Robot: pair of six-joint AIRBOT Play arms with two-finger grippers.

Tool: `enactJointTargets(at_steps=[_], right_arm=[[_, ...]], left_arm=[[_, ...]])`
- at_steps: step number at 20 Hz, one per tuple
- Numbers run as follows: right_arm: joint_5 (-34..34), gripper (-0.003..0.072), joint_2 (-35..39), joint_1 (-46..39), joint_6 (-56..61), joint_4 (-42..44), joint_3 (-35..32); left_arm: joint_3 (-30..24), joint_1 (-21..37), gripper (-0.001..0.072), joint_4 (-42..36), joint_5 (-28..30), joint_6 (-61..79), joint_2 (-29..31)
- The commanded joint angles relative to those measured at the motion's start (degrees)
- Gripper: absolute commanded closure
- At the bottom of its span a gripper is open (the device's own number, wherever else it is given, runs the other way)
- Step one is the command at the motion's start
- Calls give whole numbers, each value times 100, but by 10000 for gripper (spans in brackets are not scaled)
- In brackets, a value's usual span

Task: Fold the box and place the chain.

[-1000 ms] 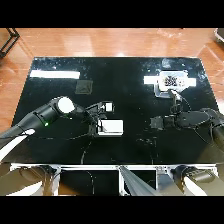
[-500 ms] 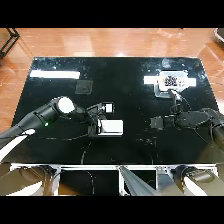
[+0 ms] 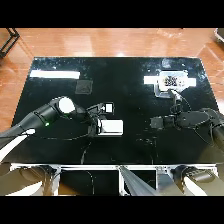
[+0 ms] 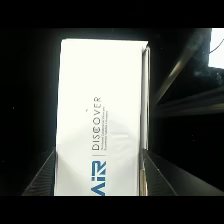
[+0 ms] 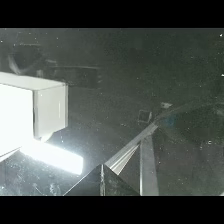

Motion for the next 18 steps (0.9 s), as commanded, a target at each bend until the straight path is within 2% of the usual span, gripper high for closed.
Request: enactJointTargets(at_steps=[1, 7, 8, 9, 10, 11, 15, 18], right_arm=[[24, 664, 4, -4, 2, 0, -2], [39, 664, 4, -4, 2, -2, -2], [50, 664, 4, -4, 2, -2, -2], [61, 664, 4, -4, 2, -2, -2], [66, 664, 4, -4, 0, -4, -2], [63, 664, 4, -4, -2, -7, -2], [76, 665, 4, -4, -2, -7, -2], [79, 664, 4, -4, -4, -2, -2]], left_arm=[[2, 0, 92, 22, 22, 24, -129], [2, 0, 117, 22, 122, 15, -212], [9, 0, 275, 37, 109, 11, -212], [33, 2, 482, 46, 52, -4, -203], [129, 9, 626, 57, -164, -7, -186], [278, 15, 684, 151, -407, -170, -157], [979, 236, 684, 1449, -861, -2155, 208], [1298, 1185, 683, 2354, -866, -2625, 675]])
